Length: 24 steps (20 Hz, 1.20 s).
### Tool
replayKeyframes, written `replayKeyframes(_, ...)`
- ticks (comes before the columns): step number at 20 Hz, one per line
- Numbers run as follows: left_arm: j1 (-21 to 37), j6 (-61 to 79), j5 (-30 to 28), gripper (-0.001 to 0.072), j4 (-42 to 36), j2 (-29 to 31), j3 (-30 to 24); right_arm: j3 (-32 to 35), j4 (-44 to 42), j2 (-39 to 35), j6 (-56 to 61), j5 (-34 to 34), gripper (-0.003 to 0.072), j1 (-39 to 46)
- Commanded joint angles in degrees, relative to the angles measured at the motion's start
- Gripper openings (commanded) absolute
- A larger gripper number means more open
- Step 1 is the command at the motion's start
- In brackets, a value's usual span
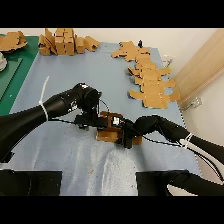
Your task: Fold the box.
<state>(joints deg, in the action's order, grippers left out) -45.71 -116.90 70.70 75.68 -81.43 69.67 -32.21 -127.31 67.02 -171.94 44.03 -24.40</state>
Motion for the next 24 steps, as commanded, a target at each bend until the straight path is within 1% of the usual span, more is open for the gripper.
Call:
replayKeyframes(1,0.39,0.11,2.45,0.0497,1.57,2.99,0.02,0.02,-0.02,0.04,0.04,0.02,0.0454,0.02)
replayKeyframes(3,0.37,1.05,2.47,0.0493,1.79,4.92,0.02,0.02,-0.02,0.04,0.02,0.02,0.0454,0.02)
replayKeyframes(4,0.37,2.51,3.3,0.031,2.43,5.84,0.02,0.02,-0.02,0.04,0.02,0.0,0.0454,0.02)
replayKeyframes(5,0.37,4.63,5.16,0.0008,3.76,6.49,0.02,0.02,0.02,0.04,0.0,-0.04,0.0454,0.02)
replayKeyframes(7,0.37,8.63,9.75,0.0011,7.76,6.86,-0.09,0.02,0.09,0.04,0.0,-0.39,0.0454,0.02)
replayKeyframes(8,0.37,12.46,10.34,0.0012,8.81,6.91,-0.55,0.02,0.44,0.04,-0.02,-0.83,0.0454,0.02)
replayKeyframes(9,0.42,19.02,9.51,0.0011,8.74,6.91,-1.31,0.02,0.57,0.04,-0.02,-1.68,0.0454,0.02)
replayKeyframes(11,0.52,29.49,4.98,0.0011,8.33,6.88,-3.54,0.02,0.57,0.04,-0.02,-1.29,0.0454,-0.11)
replayKeyframes(12,0.98,34.03,1.77,0.0011,7.26,6.88,-4.96,0.02,1.05,0.04,-0.02,-0.81,0.0454,-0.31)
replayKeyframes(14,3.23,40.46,-2.4,0.0011,3.28,6.88,-7.39,0.02,1.62,0.02,-0.02,0.96,0.0454,-0.37)
replayKeyframes(18,10.29,49.44,-3.74,0.0011,-2.86,6.88,-9.97,-0.09,1.6,-0.35,0.0,5.77,0.0454,-0.37)
replayKeyframes(21,14.56,58.01,-6.21,0.0011,-8.68,6.88,-10.25,-0.11,1.57,-1.4,0.0,6.05,0.0454,-0.37)
replayKeyframes(24,16.5,66.53,-9.18,0.0011,-13.29,6.88,-11.89,-0.11,1.66,-1.79,-0.02,5.86,0.0454,-0.37)
